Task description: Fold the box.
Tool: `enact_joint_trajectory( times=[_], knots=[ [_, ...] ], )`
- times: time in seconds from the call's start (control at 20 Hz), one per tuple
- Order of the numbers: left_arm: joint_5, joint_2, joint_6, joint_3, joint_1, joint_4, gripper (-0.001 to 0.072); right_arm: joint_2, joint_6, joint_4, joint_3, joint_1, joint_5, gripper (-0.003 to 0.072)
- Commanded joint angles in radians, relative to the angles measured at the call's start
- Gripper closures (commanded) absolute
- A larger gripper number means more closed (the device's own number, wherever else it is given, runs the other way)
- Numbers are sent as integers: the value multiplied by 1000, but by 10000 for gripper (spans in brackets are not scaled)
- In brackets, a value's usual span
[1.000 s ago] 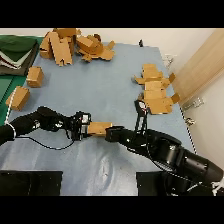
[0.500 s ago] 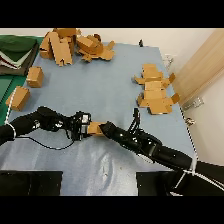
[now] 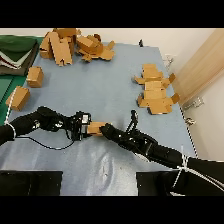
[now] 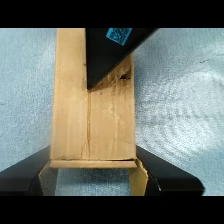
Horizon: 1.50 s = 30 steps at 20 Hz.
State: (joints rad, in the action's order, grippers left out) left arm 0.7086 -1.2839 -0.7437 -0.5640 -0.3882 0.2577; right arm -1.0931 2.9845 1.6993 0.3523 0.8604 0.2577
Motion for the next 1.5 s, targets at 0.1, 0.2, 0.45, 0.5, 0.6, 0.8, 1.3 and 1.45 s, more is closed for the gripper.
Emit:
enact_joint_trajectory(
  times=[0.1,0.2,0.45,0.5,0.6,0.8,1.3,1.45],
  knots=[
    [0,0,1,0,1,0,328,-2,18,25,0,0,-36,680],
    [0,0,1,0,1,0,328,7,18,25,0,-1,15,680],
    [1,0,1,0,1,0,328,166,-17,24,0,-3,108,679],
    [2,0,1,0,1,0,328,210,-40,24,0,-15,58,679],
    [0,0,1,0,1,-6,329,298,-70,25,0,-66,-72,679],
    [-4,0,2,0,1,-77,330,397,-89,41,0,-128,-152,679],
    [-842,283,488,-88,10,-244,327,407,-117,52,0,-131,-216,679],
    [-1153,360,525,-109,37,-270,327,407,-127,51,0,-131,-216,679]
  ],
)
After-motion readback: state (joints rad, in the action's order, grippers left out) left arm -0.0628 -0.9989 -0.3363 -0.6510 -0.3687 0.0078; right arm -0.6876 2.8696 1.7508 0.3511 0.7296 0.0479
